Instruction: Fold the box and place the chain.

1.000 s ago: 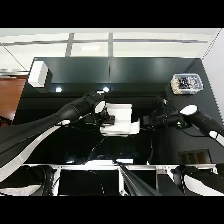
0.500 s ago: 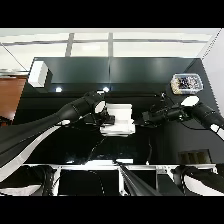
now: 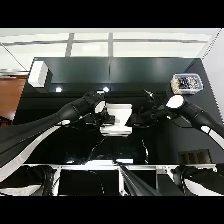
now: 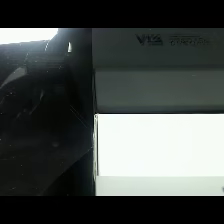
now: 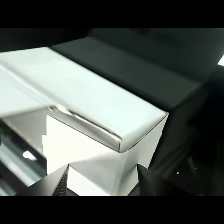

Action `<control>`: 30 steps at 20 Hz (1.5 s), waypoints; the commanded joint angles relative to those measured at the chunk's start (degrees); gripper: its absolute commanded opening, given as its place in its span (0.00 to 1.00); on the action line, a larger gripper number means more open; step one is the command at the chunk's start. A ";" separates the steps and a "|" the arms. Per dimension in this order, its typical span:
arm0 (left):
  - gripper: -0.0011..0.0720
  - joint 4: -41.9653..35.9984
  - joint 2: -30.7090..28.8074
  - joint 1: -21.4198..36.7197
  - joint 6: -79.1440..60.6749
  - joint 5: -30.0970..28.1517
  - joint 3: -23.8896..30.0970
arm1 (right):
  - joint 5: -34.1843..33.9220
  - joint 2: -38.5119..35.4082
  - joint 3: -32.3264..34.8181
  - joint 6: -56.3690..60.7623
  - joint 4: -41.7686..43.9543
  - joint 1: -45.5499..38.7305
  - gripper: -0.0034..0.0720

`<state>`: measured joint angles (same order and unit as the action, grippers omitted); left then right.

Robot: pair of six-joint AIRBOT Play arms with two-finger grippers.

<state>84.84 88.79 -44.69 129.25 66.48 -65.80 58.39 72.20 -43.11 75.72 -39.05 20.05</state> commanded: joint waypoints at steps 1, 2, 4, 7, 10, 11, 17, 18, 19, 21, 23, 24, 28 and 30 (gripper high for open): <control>0.05 0.00 0.02 0.07 -0.02 -0.07 -0.02 | -3.21 0.02 -3.41 10.16 -8.96 4.57 0.67; 0.05 0.00 0.04 0.07 -0.02 -0.09 -0.02 | -3.41 0.02 -4.24 12.22 -10.49 5.31 0.67; 0.05 0.00 0.04 0.07 -0.02 -0.15 -0.02 | -3.72 0.04 -5.16 15.65 -13.68 6.97 0.54; 0.05 0.17 0.07 0.07 -0.02 -0.35 -0.02 | -3.63 0.04 -5.25 22.45 -21.29 9.27 0.54; 0.05 0.15 0.07 0.04 0.00 -0.44 -0.02 | -3.56 0.04 -5.27 26.62 -25.42 10.71 0.54; 0.05 0.15 0.07 0.04 -0.02 -0.42 -0.02 | -3.45 0.24 -5.51 27.56 -26.40 11.30 0.54; 0.05 0.13 0.07 0.04 -0.02 -0.37 -0.02 | 0.79 6.27 -11.61 36.00 -36.06 16.81 0.44; 0.05 0.15 0.07 0.04 -0.02 -0.37 -0.02 | 1.90 7.08 -12.72 37.73 -37.79 17.59 0.44; 0.05 0.13 0.07 0.04 -0.02 -0.37 -0.02 | 2.86 7.63 -13.68 38.77 -39.23 18.34 0.44; 0.05 0.13 0.07 0.04 -0.02 -0.37 -0.02 | 5.01 9.03 -15.82 40.92 -42.18 19.78 0.44; 0.05 0.15 0.07 0.04 -0.02 -0.37 -0.02 | 6.43 10.67 -17.64 42.84 -44.15 20.74 0.44; 0.05 0.13 0.07 0.04 -0.02 -0.37 -0.02 | 6.47 11.13 -17.88 44.19 -44.44 20.79 0.44; 0.05 0.15 0.07 0.07 -0.02 -0.37 -0.02 | 7.02 12.22 -17.88 48.02 -44.35 20.76 0.39; 0.05 0.13 0.07 0.04 -0.02 -0.37 -0.02 | 7.56 12.72 -17.88 49.09 -44.41 20.76 0.39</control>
